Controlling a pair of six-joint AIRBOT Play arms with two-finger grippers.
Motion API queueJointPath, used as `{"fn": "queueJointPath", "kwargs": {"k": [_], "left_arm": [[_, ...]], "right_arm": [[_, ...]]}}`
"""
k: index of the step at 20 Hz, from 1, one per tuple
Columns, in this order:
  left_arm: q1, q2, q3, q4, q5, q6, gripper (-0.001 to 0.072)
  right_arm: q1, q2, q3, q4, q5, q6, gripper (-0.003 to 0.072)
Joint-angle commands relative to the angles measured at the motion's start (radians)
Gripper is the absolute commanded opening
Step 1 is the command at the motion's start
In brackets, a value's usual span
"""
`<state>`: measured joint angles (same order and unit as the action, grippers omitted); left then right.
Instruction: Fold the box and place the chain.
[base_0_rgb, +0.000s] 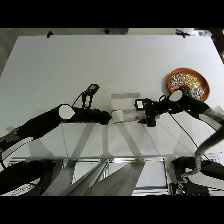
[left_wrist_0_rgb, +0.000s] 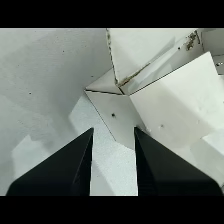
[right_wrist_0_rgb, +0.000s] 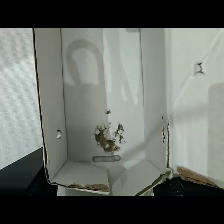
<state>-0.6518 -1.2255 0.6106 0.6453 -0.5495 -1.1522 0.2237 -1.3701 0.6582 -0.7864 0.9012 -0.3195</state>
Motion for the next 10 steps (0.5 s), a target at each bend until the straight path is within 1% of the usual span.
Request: {"fn": "queueJointPath", "kwargs": {"k": [1,10], "left_arm": [[-0.005,0.001,0.001,0.003,-0.001,-0.001,0.0288],[-0.002,0.044,0.001,0.001,-0.01,-0.019,0.0288]], "right_arm": [[0.0,0.001,0.0,0.001,0.0,0.0,0.0508],[0.0,0.001,0.0,0.001,0.0,0.0,0.0508]]}}
